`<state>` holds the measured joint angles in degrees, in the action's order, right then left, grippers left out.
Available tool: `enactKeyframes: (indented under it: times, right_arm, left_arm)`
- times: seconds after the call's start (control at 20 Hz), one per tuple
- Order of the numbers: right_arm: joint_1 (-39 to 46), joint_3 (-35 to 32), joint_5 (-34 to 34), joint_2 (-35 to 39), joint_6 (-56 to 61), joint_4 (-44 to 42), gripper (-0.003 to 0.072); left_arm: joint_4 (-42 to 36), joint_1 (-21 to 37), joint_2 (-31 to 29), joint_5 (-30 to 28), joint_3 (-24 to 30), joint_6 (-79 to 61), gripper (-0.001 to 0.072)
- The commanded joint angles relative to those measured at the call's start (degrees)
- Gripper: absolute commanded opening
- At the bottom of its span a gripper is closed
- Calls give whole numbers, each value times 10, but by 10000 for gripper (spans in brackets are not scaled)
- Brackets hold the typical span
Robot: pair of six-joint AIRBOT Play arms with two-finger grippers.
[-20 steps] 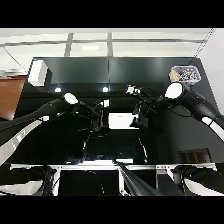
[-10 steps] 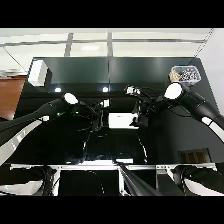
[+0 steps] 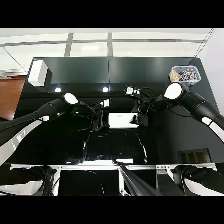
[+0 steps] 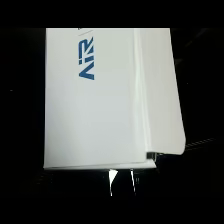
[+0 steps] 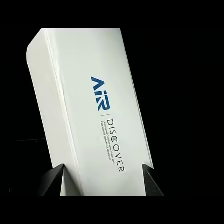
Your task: Fold the box and place the chain.
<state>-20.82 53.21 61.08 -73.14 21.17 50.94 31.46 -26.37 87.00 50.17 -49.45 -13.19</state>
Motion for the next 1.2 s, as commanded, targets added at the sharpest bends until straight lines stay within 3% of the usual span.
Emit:
enactKeyframes:
  times: [0.0,0.3,0.35,0.4,1.15]
  right_arm:
    - [0,1,1,0,-2,-1,473]
    - [0,2,2,2,-2,-4,459]
    - [0,2,3,2,-2,-4,333]
    - [0,2,4,2,-2,-4,314]
    - [0,-3,23,1,-2,1,312]
  left_arm:
    - [0,0,0,0,0,-1,479]
    - [0,0,0,0,0,-1,479]
    - [0,0,0,0,0,-1,479]
    - [0,0,0,0,0,-1,479]
    - [0,0,0,0,0,-1,479]
